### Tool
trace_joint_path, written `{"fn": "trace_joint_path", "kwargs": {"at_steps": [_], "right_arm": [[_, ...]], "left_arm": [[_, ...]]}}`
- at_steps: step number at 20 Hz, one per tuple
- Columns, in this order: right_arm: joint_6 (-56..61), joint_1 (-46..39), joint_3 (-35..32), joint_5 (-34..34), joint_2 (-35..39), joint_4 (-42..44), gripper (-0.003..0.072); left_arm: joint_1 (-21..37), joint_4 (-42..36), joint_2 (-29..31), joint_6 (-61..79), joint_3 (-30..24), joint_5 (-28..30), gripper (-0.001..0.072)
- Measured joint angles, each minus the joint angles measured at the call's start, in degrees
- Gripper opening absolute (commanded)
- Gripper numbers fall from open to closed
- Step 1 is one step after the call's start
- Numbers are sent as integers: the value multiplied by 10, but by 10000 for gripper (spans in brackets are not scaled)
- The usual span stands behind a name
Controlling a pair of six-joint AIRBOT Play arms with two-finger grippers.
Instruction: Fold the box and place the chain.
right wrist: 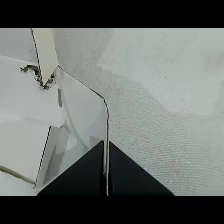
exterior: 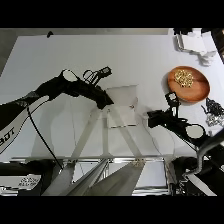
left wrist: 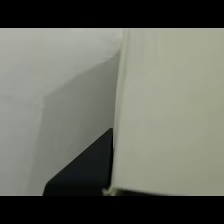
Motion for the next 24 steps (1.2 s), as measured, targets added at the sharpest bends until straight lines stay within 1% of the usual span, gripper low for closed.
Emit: {"fn": "trace_joint_path", "kwargs": {"at_steps": [1,2,3,5,7,9,12,14,16,19,22,24], "right_arm": [[0,0,0,3,0,0,395],[0,0,0,3,0,0,523],[0,0,0,2,0,0,550],[0,0,4,6,0,0,550],[0,0,13,18,0,0,550],[1,0,26,32,0,-1,550],[2,0,46,48,0,-2,550],[2,0,57,53,0,-2,549],[2,0,64,56,0,-3,549],[2,0,71,51,0,-3,548],[2,0,73,31,0,-3,546],[2,0,74,15,0,-4,541]], "left_arm": [[0,-3,0,9,0,7,10],[1,-2,1,20,0,5,10],[2,-1,5,39,0,2,9],[8,0,20,86,0,-8,8],[20,11,44,135,0,-30,5],[35,41,71,169,0,-66,3],[48,92,102,196,-7,-135,2],[52,106,110,213,-27,-146,1],[53,94,112,247,-58,-128,1],[54,38,97,310,-99,-73,2],[54,-13,69,348,-117,-27,2],[54,-47,55,379,-122,-11,2]]}}
